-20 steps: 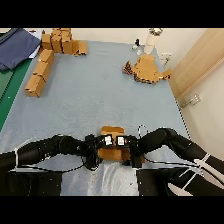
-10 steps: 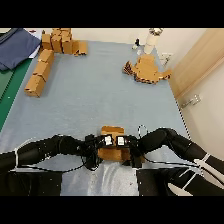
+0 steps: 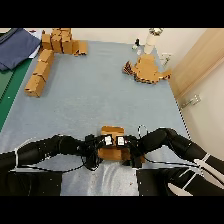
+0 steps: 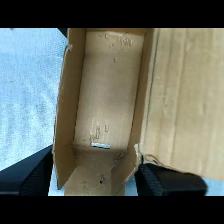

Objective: Fold the box.

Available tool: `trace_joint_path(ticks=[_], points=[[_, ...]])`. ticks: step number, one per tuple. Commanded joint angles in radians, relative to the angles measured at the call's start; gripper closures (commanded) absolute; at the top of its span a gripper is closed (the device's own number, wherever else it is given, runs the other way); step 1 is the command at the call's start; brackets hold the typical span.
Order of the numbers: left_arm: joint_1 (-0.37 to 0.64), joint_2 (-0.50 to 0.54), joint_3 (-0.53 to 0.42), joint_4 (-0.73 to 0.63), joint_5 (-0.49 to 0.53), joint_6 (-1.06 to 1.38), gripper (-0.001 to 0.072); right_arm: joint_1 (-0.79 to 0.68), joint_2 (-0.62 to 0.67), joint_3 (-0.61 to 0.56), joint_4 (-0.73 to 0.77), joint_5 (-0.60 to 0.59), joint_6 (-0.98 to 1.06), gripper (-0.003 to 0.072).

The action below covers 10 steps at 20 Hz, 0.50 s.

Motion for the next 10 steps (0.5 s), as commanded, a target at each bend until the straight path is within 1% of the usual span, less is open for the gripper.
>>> trace_joint_path(ticks=[1, 10], points=[[0.000, -0.001, 0.000, 0.000, 0.000, 0.000, 0.0178, 0.001, 0.000, 0.000, -0.001, 0.000, 0.000, -0.0027], [0.000, -0.001, 0.000, 0.000, 0.000, 0.000, 0.0178, -0.001, 0.002, 0.001, -0.003, -0.005, 0.013, -0.0027]])
